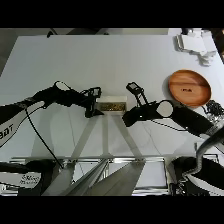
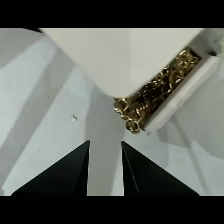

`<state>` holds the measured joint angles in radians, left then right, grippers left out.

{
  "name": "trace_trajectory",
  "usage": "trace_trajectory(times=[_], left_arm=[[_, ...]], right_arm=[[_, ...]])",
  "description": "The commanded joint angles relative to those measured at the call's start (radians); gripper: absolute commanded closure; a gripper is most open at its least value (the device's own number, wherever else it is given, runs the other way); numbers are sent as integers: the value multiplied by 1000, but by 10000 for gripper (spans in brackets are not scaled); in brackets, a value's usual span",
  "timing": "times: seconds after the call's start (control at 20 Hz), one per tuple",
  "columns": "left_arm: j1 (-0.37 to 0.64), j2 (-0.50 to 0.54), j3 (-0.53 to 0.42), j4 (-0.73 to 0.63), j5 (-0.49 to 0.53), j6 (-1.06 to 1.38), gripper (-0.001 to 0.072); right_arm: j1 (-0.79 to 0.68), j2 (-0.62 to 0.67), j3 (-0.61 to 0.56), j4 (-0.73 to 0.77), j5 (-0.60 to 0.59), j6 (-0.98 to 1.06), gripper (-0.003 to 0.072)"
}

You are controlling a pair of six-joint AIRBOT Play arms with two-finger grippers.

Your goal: Fold the box and place the chain.

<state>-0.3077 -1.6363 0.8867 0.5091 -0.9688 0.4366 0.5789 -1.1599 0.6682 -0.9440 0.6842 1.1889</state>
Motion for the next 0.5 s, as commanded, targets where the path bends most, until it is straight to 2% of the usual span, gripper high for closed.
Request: trace_trajectory(times=[0.0, 0.1, 0.25, 0.3, 0.45], left_arm=[[0, 0, 0, 0, 0, 0, 431], [0, 0, 0, 1, 0, 0, 431], [0, 0, 0, 0, 0, 0, 431], [0, 0, 0, 0, 0, 0, 431], [0, 0, 0, 0, 0, 0, 431]], right_arm=[[1, 0, 0, -43, -54, 76, 454], [1, -10, 0, -43, -78, 98, 391], [1, -45, 0, -42, -87, 98, 390], [1, -49, 0, -43, -89, 98, 416], [1, -48, 1, -18, -85, 97, 653]])
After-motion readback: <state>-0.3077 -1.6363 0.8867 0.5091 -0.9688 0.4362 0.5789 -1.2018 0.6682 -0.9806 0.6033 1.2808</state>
